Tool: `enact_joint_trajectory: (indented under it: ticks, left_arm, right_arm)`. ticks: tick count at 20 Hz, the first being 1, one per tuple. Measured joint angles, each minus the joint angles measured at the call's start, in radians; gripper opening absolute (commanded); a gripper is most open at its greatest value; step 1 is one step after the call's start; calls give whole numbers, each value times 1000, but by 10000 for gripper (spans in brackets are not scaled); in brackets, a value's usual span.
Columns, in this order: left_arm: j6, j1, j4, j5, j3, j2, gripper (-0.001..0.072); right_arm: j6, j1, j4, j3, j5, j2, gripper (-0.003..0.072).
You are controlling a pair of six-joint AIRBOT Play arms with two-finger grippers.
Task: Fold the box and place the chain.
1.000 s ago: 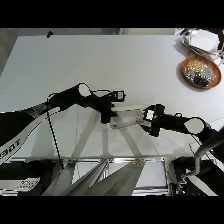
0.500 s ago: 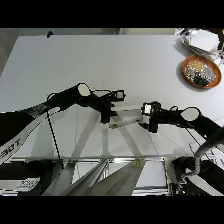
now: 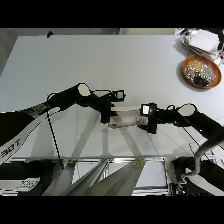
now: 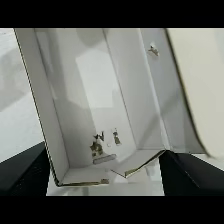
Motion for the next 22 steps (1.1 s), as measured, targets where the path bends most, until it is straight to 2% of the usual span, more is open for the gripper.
enact_joint_trajectory:
  ticks: [3,11,15,17,18,19,22]
  left_arm:
    - [0,0,0,-1,0,0,13]
    - [0,0,2,-2,0,0,13]
    - [0,0,2,-3,0,0,13]
    - [0,0,1,-4,0,0,13]
    - [0,0,1,-3,0,0,13]
    - [0,0,1,-3,0,0,13]
    - [0,0,0,-2,0,0,13]
  right_arm:
    - [-10,0,3,0,16,-11,650]
    - [-74,1,46,0,26,-81,628]
    - [-107,0,72,0,20,-97,512]
    - [-114,0,79,0,15,-101,510]
    - [-116,0,80,0,13,-102,493]
    - [-118,0,80,0,12,-103,445]
    - [-121,0,82,0,5,-104,417]
